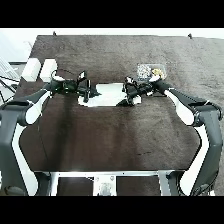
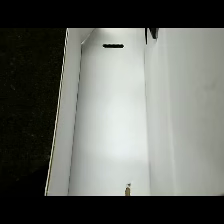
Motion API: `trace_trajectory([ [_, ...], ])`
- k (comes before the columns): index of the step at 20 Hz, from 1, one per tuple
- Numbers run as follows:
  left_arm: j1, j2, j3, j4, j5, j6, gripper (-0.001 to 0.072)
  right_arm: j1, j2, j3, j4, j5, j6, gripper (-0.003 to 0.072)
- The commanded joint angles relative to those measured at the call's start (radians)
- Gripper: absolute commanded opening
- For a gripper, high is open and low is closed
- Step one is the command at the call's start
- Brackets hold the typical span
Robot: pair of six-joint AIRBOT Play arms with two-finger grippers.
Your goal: Fold the box and place the chain.
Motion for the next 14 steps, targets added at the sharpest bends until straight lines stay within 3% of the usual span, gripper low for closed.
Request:
trace_trajectory([
  [1,0.0,0.0,0.0,-0.024,0.0,-0.016,0.0024,0.001,-0.001,0.0,0.001,0.0,0.0,0.0571],
  [11,0.0,0.001,0.0,-0.023,-0.007,-0.071,0.0024,0.0,-0.001,0.0,0.001,0.0,0.0,0.0571],
  [12,0.0,0.001,0.0,-0.023,-0.023,-0.067,0.0102,0.0,-0.001,0.0,0.001,0.0,0.0,0.0571],
  [13,0.0,0.001,0.0,-0.027,-0.044,-0.066,0.0494,0.0,-0.001,0.0,0.001,0.0,0.0,0.0571],
  [14,0.0,0.001,0.0,-0.034,-0.059,-0.066,0.0595,0.001,-0.001,0.0,0.001,0.0,0.0,0.0571],
])
